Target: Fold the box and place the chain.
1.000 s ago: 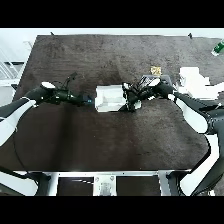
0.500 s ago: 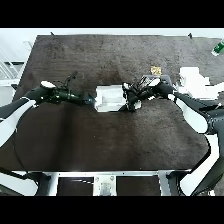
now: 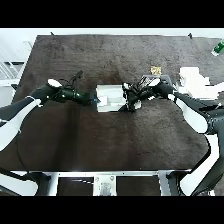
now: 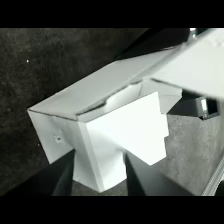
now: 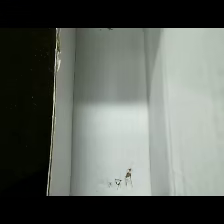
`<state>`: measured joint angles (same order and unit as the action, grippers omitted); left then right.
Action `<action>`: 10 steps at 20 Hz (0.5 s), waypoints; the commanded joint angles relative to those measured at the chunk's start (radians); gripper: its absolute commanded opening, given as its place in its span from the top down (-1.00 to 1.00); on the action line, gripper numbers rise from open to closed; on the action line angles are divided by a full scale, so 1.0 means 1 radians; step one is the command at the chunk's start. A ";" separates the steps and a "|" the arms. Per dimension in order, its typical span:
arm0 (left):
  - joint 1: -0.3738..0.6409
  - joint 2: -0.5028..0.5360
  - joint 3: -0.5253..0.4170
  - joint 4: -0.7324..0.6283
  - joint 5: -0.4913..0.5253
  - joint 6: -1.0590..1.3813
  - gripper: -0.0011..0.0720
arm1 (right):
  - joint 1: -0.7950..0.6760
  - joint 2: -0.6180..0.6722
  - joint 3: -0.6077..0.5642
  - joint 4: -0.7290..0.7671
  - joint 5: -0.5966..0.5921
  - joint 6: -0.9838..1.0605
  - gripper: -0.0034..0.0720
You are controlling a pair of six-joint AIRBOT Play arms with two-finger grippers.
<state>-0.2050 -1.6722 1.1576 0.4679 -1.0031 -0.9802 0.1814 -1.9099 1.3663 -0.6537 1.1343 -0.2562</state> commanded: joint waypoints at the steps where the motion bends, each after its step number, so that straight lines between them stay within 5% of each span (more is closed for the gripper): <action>1: -0.012 0.001 0.004 0.031 0.027 -0.061 -0.06 | 0.000 -0.001 0.000 0.000 0.000 0.001 -0.30; 5: -0.016 0.001 0.012 0.074 0.029 -0.116 -0.06 | 0.000 -0.001 0.000 0.000 0.000 0.001 -0.30; 10: -0.104 0.000 0.142 0.403 0.046 -0.351 -0.06 | 0.000 -0.001 0.000 0.000 0.000 0.001 -0.30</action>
<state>-0.2687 -1.6722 1.2411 0.6880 -0.9703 -1.1965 0.1810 -1.9102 1.3663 -0.6533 1.1343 -0.2554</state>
